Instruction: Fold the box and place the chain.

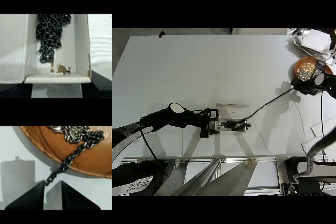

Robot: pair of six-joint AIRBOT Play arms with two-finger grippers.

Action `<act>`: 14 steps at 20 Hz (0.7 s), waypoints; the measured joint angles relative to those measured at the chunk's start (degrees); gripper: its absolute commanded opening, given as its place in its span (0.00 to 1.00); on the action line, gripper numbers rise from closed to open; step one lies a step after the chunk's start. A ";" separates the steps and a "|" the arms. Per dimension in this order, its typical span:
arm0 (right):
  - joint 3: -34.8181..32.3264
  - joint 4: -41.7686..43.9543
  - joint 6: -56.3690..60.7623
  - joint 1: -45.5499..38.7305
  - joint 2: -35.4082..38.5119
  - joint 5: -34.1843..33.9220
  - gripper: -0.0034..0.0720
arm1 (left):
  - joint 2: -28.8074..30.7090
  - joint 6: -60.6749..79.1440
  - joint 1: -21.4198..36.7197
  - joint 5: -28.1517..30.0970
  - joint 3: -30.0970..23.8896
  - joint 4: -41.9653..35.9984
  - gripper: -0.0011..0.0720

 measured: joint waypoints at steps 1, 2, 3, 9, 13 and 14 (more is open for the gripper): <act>0.00 0.07 0.00 0.00 -0.24 -0.70 0.27 | 0.00 0.00 0.02 0.00 0.00 0.00 0.30; 0.00 0.09 0.00 0.00 -0.42 -1.25 0.24 | 0.00 0.00 0.02 0.00 0.00 0.00 0.30; 0.00 0.09 0.00 0.00 -0.59 -1.81 0.20 | 0.00 0.00 0.00 0.00 0.00 0.00 0.30; 0.00 -0.20 -0.13 0.00 -1.16 -3.87 0.20 | 0.00 0.00 0.00 0.00 0.00 0.00 0.30; 0.11 -0.46 -0.31 0.00 -2.34 -3.80 0.06 | 0.00 0.00 0.00 -0.02 0.00 0.00 0.30; 0.11 -0.42 -0.55 -0.02 -2.51 -3.78 0.06 | 0.00 0.00 0.00 0.00 0.00 0.00 0.30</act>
